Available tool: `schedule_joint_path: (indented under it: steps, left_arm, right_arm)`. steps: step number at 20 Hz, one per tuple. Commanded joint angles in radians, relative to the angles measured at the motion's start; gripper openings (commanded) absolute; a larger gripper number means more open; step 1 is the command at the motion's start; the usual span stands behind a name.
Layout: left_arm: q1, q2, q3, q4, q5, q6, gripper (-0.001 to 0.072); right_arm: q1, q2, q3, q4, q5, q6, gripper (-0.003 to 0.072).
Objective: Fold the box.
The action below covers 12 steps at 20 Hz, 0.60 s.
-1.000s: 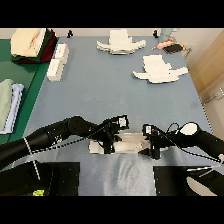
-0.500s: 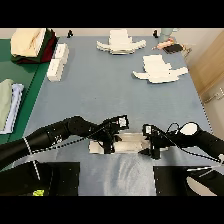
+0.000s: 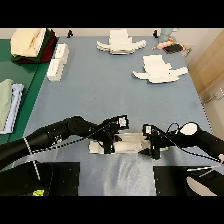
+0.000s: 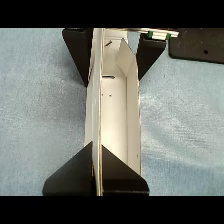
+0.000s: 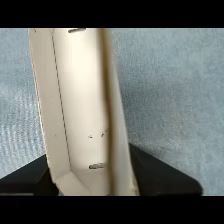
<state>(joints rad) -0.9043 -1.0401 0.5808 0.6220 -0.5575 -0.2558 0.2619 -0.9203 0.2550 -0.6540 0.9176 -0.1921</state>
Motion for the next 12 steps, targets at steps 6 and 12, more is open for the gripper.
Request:
schedule_joint_path:
  steps: [6,12]
  left_arm:
    - [0.002,0.027,0.000,-0.005,-0.003,-0.033,0.0507]
    - [0.002,0.176,0.000,0.417,-0.204,-0.514,0.0507]
  right_arm:
    - [0.000,-0.001,0.001,0.000,0.000,0.000,0.0508]
    - [0.000,-0.001,0.001,0.000,0.000,0.000,0.0508]
